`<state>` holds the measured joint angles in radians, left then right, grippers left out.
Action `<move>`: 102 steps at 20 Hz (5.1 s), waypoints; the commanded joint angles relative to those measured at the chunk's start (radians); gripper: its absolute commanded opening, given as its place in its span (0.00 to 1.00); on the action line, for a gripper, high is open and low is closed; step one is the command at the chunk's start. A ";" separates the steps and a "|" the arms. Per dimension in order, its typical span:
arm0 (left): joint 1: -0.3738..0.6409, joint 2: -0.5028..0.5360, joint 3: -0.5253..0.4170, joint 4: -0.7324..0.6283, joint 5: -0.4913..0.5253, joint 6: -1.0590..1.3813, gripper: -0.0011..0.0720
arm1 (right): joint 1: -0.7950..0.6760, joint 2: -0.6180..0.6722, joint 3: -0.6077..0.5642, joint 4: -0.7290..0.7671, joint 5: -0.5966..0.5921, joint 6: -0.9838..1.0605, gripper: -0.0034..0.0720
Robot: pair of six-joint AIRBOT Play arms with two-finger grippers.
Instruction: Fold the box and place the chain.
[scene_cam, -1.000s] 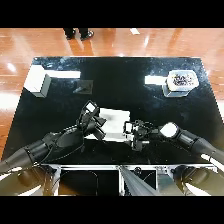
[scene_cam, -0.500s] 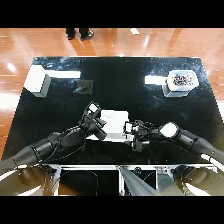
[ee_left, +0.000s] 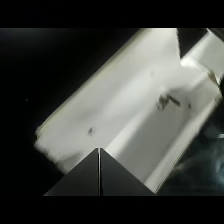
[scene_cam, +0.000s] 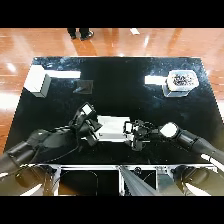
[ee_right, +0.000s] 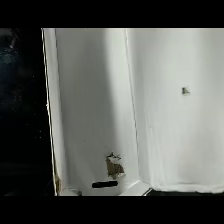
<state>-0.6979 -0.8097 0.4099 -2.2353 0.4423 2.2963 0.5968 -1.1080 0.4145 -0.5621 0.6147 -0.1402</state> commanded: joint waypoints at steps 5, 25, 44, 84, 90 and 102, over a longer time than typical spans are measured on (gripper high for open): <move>0.192 0.119 0.000 0.149 0.255 0.033 0.04 | -0.001 0.000 0.000 0.000 0.002 0.000 0.85; 0.095 0.000 0.000 0.316 0.311 0.287 0.84 | -0.001 -0.007 -0.010 0.000 0.002 0.000 0.85; 0.010 -0.142 0.001 0.177 0.097 0.528 0.64 | -0.001 -0.007 -0.010 0.000 -0.016 0.000 0.85; -0.046 -0.167 0.001 0.068 -0.022 0.478 0.40 | -0.001 -0.007 -0.010 0.000 -0.017 0.000 0.85; -0.096 -0.168 0.001 0.068 -0.034 0.478 0.47 | -0.001 -0.008 -0.010 0.000 -0.017 0.000 0.85; -0.096 -0.168 0.001 0.068 -0.044 0.470 0.62 | -0.001 -0.008 -0.010 0.000 -0.016 0.000 0.85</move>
<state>-0.7933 -0.9771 0.4099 -2.1674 0.4004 2.7720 0.5964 -1.1149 0.4049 -0.5613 0.5976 -0.1394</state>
